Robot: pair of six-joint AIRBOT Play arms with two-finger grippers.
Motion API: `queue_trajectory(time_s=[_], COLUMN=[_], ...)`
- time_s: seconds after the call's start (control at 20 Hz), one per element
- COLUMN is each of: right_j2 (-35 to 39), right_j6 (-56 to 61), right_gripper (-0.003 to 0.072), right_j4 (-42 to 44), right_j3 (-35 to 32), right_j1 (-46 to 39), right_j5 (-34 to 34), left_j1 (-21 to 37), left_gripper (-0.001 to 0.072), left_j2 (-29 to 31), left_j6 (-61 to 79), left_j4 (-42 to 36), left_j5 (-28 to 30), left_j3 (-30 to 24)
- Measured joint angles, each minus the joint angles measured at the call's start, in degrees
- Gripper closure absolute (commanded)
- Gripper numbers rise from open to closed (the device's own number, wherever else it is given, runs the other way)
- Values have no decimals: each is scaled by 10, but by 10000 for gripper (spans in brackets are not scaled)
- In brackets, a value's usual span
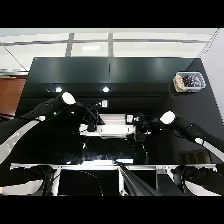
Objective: Fold the box and place the chain.
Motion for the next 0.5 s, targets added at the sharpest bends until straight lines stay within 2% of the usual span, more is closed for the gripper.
queue_trajectory(time_s=[0.05, 0.1, 0.2, 0.3, 0.5], right_j2=[0, 0, 0, 0, 0], right_j6=[0, 1, 1, 1, 1], right_gripper=[162, 191, 191, 191, 191], right_j4=[0, 0, 0, 0, 0], right_j3=[0, 0, 0, 0, 0], right_j1=[0, 0, 0, 0, 0], right_j5=[0, 0, -1, -1, -1], left_j1=[0, 0, 0, 1, 6], left_gripper=[652, 538, 370, 4, 2], left_j2=[0, 0, -1, 0, 24], left_j6=[0, 0, -4, -9, -42], left_j4=[0, 1, 4, 5, 14], left_j5=[0, -2, -4, -3, -5], left_j3=[0, 0, 1, 3, 16])
